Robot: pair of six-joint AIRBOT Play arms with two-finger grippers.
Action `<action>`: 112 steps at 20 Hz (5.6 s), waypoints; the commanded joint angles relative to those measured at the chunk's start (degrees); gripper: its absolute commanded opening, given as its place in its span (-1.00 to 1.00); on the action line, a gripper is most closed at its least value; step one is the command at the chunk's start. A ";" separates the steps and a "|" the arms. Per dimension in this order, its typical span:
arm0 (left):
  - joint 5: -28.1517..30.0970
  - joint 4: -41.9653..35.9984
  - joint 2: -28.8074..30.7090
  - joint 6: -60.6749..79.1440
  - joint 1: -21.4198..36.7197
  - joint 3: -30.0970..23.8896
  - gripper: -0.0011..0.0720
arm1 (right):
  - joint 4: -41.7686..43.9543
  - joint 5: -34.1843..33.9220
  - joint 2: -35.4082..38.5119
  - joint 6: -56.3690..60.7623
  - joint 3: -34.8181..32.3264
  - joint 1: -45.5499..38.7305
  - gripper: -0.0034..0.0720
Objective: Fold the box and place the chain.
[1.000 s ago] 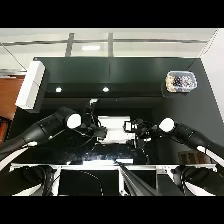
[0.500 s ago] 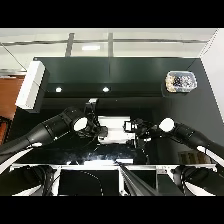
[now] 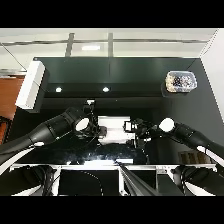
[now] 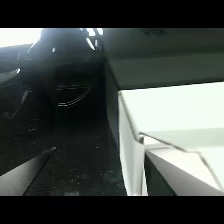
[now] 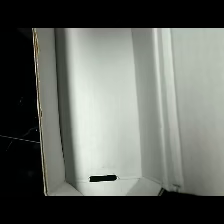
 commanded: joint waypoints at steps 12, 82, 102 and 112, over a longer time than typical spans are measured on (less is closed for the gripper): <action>-0.07 3.45 -7.67 -2.05 -4.94 6.14 -0.06 | 0.00 0.02 -0.02 0.00 0.00 0.04 0.24; -1.49 0.72 -10.40 -4.66 -4.24 7.69 -0.89 | -10.67 7.28 10.62 8.92 0.55 -2.08 0.76; 0.00 0.28 -10.43 -4.59 -4.24 7.69 -0.89 | 5.22 0.33 5.62 9.49 0.37 2.25 -0.56; -0.09 0.26 -10.43 -4.59 -4.26 7.69 -0.89 | 2.71 -2.60 5.51 12.02 0.37 2.51 -0.39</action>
